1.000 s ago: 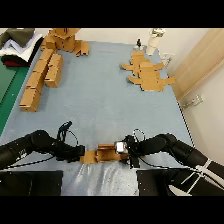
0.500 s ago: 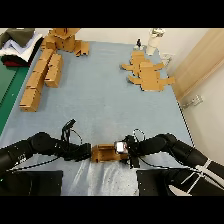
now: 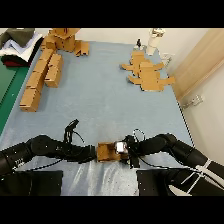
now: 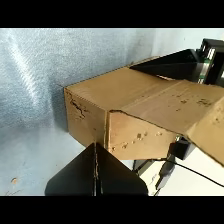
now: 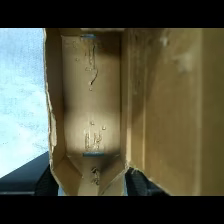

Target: Fold the box.

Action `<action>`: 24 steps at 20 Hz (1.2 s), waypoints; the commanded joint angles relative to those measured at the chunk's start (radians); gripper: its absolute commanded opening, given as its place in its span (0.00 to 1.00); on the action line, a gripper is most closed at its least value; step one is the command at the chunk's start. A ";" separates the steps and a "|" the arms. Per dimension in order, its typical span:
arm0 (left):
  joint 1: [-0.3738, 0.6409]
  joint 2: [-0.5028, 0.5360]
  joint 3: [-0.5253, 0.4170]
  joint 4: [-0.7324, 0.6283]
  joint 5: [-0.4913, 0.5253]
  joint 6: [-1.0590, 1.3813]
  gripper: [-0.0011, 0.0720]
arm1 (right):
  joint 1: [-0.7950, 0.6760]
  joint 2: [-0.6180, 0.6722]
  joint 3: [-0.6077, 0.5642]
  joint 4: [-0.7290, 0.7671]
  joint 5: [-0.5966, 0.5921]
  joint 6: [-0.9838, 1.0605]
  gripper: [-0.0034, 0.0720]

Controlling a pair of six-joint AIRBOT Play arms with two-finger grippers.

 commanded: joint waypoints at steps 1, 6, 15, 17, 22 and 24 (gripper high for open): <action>-0.006 0.002 0.002 0.000 0.004 -0.012 0.20 | 0.000 0.000 0.000 0.000 0.000 0.000 0.69; -0.004 -0.001 0.002 0.032 0.024 -0.044 0.60 | 0.000 0.000 0.001 0.000 0.000 0.000 0.69; 0.057 0.000 0.001 0.224 -0.005 -0.048 0.57 | 0.000 0.000 0.000 0.000 0.000 0.000 0.69; 0.078 0.000 0.001 0.265 -0.022 -0.044 0.57 | 0.000 0.000 0.000 0.000 0.000 0.000 0.69; 0.081 0.000 0.002 0.249 0.055 -0.044 0.57 | 0.000 0.000 0.000 0.000 0.000 0.000 0.69; 0.080 0.000 0.002 0.251 0.057 -0.042 0.57 | 0.000 0.000 0.000 0.000 0.000 0.000 0.69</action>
